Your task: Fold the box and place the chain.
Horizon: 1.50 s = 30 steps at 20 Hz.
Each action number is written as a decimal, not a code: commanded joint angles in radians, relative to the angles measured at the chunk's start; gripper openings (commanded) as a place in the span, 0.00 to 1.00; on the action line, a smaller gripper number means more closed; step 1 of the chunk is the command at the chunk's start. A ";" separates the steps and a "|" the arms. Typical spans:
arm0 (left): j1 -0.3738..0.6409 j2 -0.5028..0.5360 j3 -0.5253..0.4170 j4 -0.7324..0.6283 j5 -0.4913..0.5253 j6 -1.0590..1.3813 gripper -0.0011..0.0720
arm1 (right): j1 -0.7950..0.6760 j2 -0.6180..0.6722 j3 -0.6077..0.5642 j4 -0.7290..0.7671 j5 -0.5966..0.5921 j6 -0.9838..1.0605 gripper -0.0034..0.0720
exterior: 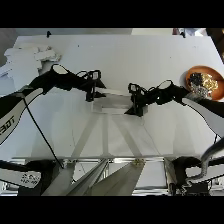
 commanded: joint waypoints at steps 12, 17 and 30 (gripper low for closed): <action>0.046 0.196 0.000 0.342 -0.345 -0.295 0.30 | 0.001 -0.001 0.000 0.000 -0.001 -0.001 0.45; -0.030 0.217 0.000 0.234 -0.449 -0.288 0.02 | 0.001 -0.001 0.000 0.000 -0.001 -0.001 0.45; -0.144 0.039 0.000 -0.014 0.159 -0.206 0.02 | 0.001 -0.001 0.000 0.000 -0.001 -0.001 0.45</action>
